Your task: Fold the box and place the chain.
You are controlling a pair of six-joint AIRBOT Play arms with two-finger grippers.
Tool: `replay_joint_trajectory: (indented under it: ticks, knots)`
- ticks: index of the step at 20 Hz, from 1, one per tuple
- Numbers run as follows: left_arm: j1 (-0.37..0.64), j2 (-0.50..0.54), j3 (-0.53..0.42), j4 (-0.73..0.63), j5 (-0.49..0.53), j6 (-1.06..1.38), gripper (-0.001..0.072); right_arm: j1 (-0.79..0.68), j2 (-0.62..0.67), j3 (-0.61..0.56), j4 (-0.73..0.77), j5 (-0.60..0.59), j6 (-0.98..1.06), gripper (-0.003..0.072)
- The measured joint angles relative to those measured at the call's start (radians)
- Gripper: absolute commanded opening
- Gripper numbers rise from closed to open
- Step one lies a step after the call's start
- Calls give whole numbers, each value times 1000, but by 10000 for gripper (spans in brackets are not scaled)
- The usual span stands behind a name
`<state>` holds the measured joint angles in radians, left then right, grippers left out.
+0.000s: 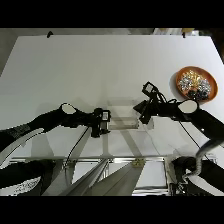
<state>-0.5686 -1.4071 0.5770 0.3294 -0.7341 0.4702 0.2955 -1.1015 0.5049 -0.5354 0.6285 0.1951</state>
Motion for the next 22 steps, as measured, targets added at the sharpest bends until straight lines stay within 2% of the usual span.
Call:
replay_joint_trajectory:
  ticks: [5,9,13,18,19,20,21,22]
  knots:
    - [0,0,0,-2,-2,0,326,0,-48,0,13,-29,16,22]
    - [0,0,0,-1,0,1,326,0,43,0,-1,-22,35,22]
    - [0,0,0,0,0,1,326,0,220,0,-128,103,97,22]
    - [0,0,0,0,0,1,326,1,356,-1,-412,378,128,26]
    - [0,0,0,0,0,1,326,1,366,-2,-443,407,130,129]
    - [0,0,0,0,0,1,326,2,373,-2,-466,423,132,308]
    - [0,0,0,0,0,1,326,2,379,-2,-484,432,131,360]
    - [0,0,0,0,0,1,326,2,382,-4,-496,433,129,312]
